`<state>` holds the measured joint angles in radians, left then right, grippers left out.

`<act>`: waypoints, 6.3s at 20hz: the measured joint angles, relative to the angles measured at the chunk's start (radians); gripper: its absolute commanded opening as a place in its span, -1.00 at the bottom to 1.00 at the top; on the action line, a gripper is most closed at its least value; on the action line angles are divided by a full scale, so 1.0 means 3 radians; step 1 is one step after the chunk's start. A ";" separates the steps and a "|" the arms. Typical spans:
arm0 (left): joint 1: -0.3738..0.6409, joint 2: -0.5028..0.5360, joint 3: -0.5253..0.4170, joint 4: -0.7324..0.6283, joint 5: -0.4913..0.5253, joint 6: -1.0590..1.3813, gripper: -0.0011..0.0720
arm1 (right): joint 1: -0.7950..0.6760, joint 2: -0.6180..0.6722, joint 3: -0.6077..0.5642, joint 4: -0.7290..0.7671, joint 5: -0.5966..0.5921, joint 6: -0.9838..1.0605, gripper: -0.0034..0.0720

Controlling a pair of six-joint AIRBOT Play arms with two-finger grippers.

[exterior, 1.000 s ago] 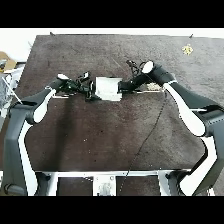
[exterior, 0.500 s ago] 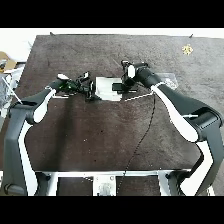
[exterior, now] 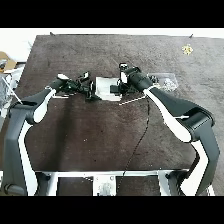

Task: Fold the box and place the chain.

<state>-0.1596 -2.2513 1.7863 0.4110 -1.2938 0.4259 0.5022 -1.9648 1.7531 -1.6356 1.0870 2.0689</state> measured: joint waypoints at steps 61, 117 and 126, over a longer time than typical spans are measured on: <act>0.0004 0.0000 0.0000 -0.0001 0.0003 -0.0009 -0.19 | -0.1709 0.0284 0.0234 0.0456 0.0520 -0.1759 -0.32; 0.0004 0.0000 0.0000 0.0000 0.0001 -0.0009 -0.19 | -0.0436 0.2811 0.0130 0.0220 -0.0989 -0.2285 -0.91; 0.0004 0.0000 0.0000 -0.0001 0.0001 -0.0008 -0.19 | 0.0085 0.2518 -0.0435 0.0210 -0.1855 -0.2363 -0.91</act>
<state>-0.1585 -2.2513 1.7863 0.4107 -1.2934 0.4236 0.5278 -1.2095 1.6226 -1.5726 0.5304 1.3602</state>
